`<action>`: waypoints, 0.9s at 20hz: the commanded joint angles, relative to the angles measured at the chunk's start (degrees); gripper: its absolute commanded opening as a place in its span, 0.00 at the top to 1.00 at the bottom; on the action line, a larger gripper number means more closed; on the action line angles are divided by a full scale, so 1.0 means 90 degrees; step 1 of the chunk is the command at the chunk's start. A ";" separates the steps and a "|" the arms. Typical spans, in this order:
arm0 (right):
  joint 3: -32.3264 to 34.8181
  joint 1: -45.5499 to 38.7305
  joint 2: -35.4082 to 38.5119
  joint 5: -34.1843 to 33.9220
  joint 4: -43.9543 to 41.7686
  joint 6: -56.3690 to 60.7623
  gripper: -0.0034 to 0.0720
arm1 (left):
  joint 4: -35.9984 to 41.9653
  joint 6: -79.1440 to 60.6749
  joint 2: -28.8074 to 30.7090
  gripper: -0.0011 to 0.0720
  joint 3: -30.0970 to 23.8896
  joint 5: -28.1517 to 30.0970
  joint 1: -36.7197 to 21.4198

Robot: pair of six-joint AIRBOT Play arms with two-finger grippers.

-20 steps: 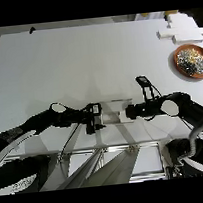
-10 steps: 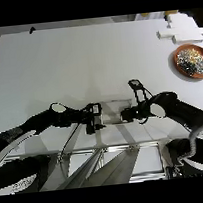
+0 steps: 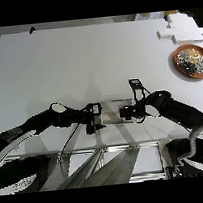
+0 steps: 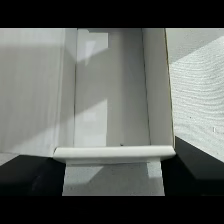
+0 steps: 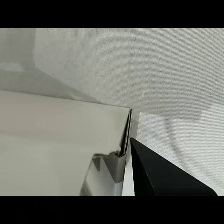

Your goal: Fold the box and place the chain.

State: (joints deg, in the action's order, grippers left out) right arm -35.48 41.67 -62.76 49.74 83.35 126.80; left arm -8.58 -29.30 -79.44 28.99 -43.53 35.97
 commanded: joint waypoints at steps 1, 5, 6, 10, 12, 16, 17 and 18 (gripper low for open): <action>-0.0126 0.0005 -0.0158 0.0068 0.0053 0.0109 0.59 | -0.0002 -0.0002 0.0000 0.61 0.0002 0.0000 -0.0002; -0.0126 0.0204 -0.0350 0.0209 0.0153 0.0250 0.61 | -0.0002 -0.0002 0.0000 0.61 0.0002 0.0002 -0.0002; -0.0126 0.0260 -0.0425 0.0209 0.0189 0.0253 0.61 | -0.0002 -0.0002 0.0000 0.61 0.0002 0.0000 -0.0002; -0.0126 0.0284 -0.0529 0.0279 0.0265 0.0265 0.63 | -0.0002 -0.0002 0.0000 0.61 0.0002 0.0000 -0.0002; -0.0126 0.0282 -0.0529 0.0265 0.0272 0.0262 0.75 | -0.0002 -0.0002 0.0000 0.61 0.0005 0.0000 -0.0002; -0.0126 0.0284 -0.0529 0.0262 0.0362 0.0262 0.93 | -0.0002 -0.0002 0.0000 0.61 0.0005 0.0000 -0.0002; -0.0126 0.0282 -0.0529 0.0255 0.0362 0.0262 0.93 | -0.0002 -0.0002 0.0000 0.61 0.0002 0.0000 -0.0002; -0.0126 0.0282 -0.0529 0.0231 0.0364 0.0248 0.91 | -0.0002 -0.0002 -0.0002 0.61 0.0002 0.0000 -0.0002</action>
